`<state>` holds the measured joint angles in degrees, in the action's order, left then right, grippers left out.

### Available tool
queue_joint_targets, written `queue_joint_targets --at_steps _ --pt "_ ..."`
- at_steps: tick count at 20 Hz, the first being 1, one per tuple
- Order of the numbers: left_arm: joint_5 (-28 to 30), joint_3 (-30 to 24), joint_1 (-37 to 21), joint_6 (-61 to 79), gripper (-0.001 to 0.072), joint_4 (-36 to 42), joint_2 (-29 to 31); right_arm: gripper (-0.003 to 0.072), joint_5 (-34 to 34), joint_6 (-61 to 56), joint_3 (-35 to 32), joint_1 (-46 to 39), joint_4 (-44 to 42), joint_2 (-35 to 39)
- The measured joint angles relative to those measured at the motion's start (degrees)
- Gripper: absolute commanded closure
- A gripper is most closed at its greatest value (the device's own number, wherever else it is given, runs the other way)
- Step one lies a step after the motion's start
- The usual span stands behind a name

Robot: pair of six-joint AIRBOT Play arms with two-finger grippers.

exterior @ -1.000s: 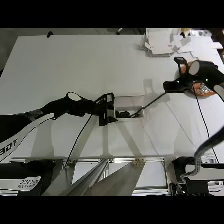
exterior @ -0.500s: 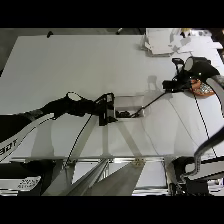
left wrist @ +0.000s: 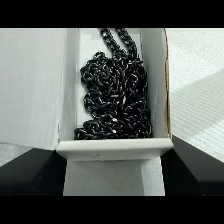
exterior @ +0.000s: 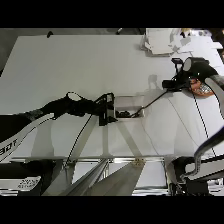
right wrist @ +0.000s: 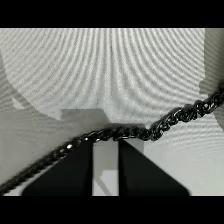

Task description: Fold the box and place the chain.

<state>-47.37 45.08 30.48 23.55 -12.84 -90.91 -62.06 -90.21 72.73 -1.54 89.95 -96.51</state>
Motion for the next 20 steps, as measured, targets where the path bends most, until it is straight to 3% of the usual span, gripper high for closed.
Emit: queue_joint_targets --at_steps 8,13,20 --pt "0.0 0.0 0.0 0.0 0.0559 0.0 0.0 0.0675 -1.4 3.8 0.0 0.0 0.3 3.3" --pt "0.0 0.0 0.0 0.0 0.0559 0.0 0.0 0.0675 -3.5 8.2 0.0 0.0 -3.0 15.3" --pt "0.0 0.0 0.0 0.0 0.0558 0.0 0.0 0.0675 -8.4 13.7 0.0 2.9 -17.1 34.8"
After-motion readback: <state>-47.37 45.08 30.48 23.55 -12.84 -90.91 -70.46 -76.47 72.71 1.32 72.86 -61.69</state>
